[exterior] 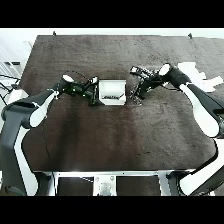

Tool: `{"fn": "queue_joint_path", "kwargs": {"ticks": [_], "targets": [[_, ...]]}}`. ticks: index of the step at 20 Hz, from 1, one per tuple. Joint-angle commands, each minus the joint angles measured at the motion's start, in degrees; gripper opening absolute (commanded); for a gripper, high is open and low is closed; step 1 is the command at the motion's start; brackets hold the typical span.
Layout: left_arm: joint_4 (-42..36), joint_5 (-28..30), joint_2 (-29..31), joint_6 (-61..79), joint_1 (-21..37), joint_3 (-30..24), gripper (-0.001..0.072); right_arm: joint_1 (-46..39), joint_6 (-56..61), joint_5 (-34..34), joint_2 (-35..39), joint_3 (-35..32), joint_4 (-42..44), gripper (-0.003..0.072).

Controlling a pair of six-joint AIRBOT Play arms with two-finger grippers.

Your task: Fold the box and place the chain.

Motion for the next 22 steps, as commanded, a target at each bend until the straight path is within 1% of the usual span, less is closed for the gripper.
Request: {"fn": "queue_joint_path", "kwargs": {"ticks": [1,5,9,12,15,17,22], "targets": [[0.0,0.0,0.0,0.0,0.0,0.0,0.0350,0.0,0.7,1.4,5.5,0.1,0.1,0.0014],[0.0,0.0,0.0,0.0,0.0,0.0,0.0350,0.0,0.6,2.2,12.7,0.1,4.2,0.0014],[0.0,0.0,0.0,0.0,0.0,0.0,0.0350,0.7,0.6,2.9,20.6,0.1,14.4,0.0015],[0.0,0.0,0.0,0.0,0.0,0.0,0.0350,3.0,0.6,2.8,25.1,0.1,15.7,0.0014],[0.0,0.0,0.0,0.0,0.0,0.0,0.0350,4.7,0.6,2.3,26.1,0.3,15.8,0.0014],[0.0,0.0,0.0,0.0,0.0,0.0,0.0350,6.2,0.6,0.5,26.1,0.3,15.8,0.0014],[0.0,0.0,0.0,0.0,0.0,0.0,0.0350,11.0,-0.5,-7.8,26.1,0.3,15.8,0.0013]]}}
